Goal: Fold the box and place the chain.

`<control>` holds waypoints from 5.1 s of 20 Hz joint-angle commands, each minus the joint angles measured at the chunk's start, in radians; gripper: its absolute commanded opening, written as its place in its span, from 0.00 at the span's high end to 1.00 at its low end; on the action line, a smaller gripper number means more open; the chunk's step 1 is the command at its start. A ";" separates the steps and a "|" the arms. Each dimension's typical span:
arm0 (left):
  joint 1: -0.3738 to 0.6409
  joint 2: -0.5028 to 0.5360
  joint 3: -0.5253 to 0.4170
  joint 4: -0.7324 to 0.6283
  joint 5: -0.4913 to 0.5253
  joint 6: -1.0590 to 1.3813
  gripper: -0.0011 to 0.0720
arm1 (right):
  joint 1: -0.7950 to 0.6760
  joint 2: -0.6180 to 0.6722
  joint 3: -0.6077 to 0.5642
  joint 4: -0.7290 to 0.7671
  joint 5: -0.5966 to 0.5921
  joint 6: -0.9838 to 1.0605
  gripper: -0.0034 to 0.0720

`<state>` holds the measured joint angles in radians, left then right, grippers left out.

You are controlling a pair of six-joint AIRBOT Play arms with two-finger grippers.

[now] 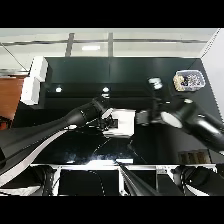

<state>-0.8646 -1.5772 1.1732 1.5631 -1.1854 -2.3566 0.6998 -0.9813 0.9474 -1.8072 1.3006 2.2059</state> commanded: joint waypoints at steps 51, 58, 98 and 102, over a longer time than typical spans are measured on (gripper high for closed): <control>0.000 0.000 0.000 -0.005 -0.004 0.000 0.94 | -1.015 -0.659 0.799 0.196 -0.238 -0.600 0.94; 0.000 0.000 0.000 -0.005 0.000 0.000 0.94 | -1.015 -0.300 0.799 0.379 -0.237 -0.694 0.94; 0.000 0.000 0.000 -0.005 0.002 0.000 0.94 | -0.404 -0.061 -0.133 1.323 -0.209 -1.046 0.94; 0.000 0.000 0.000 -0.005 0.002 -0.001 0.94 | -0.399 -0.108 -0.164 1.316 -0.212 -1.047 0.93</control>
<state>-0.8646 -1.5772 1.1732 1.5585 -1.1828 -2.3581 0.2943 -1.0595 0.8082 -0.4808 1.1114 1.1595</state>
